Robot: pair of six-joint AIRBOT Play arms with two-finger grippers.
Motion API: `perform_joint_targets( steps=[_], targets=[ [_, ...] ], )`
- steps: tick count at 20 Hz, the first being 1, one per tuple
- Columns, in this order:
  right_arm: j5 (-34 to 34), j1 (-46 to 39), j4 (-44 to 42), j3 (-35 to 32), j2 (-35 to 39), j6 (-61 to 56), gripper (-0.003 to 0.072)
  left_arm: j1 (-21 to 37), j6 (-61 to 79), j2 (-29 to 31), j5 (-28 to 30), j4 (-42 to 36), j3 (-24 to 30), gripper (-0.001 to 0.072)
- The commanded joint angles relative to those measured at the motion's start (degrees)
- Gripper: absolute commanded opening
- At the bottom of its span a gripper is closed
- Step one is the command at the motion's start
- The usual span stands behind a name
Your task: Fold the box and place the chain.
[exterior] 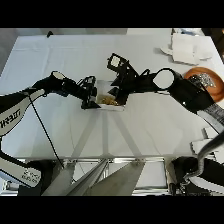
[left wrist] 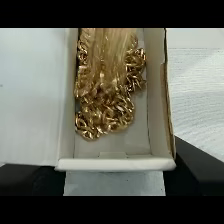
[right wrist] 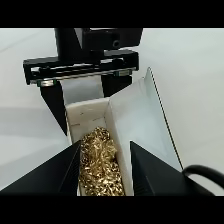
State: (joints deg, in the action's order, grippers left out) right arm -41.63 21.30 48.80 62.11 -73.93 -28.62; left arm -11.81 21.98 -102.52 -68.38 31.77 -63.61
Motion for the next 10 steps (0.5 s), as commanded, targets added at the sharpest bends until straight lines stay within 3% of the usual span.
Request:
perform_joint_targets(
  steps=[1,6,10],
  targets=[
    [-4.81,-1.64,0.09,1.57,0.07,-3.61,0.0336,0.02,0.02,-0.02,0.02,0.0,0.02,0.032],
    [-10.73,-11.08,0.09,11.02,-2.67,-19.19,0.0284,0.02,0.02,-0.02,0.02,0.02,0.02,0.032],
    [-16.55,-15.37,0.04,23.02,-15.82,-36.33,0.0266,0.02,0.02,-0.02,0.02,0.0,0.02,0.032]
  ],
)
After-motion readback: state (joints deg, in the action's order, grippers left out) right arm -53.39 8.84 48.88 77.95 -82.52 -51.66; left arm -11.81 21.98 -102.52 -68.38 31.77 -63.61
